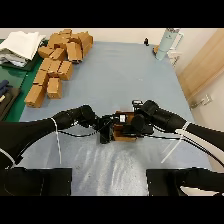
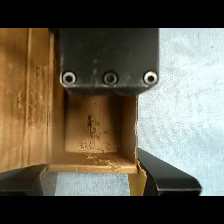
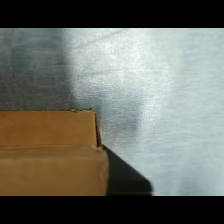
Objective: Fold the box.
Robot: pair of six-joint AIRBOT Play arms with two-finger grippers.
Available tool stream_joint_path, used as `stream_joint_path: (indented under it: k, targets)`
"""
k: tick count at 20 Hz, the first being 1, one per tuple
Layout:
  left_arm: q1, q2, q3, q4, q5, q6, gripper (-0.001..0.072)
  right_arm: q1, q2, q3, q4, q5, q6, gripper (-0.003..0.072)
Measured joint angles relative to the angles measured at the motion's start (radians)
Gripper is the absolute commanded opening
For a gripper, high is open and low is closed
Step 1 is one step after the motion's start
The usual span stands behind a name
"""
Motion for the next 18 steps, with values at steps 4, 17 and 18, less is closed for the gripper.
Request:
stream_joint_path:
  k: [4, 17, 18]
  targets:
    - [0.000, 0.000, 0.000, -0.001, 0.000, 0.000, 0.0511, 0.001, 0.000, 0.000, -0.014, -0.005, 0.002, 0.0439]
    - [0.000, 0.000, 0.000, 0.000, -0.001, 0.000, 0.0511, -0.011, 0.163, 0.053, -0.008, -0.095, -0.050, 0.0259]
    - [0.000, 0.000, 0.000, 0.001, -0.001, 0.000, 0.0510, -0.019, 0.176, 0.055, -0.019, -0.116, -0.056, 0.0176]
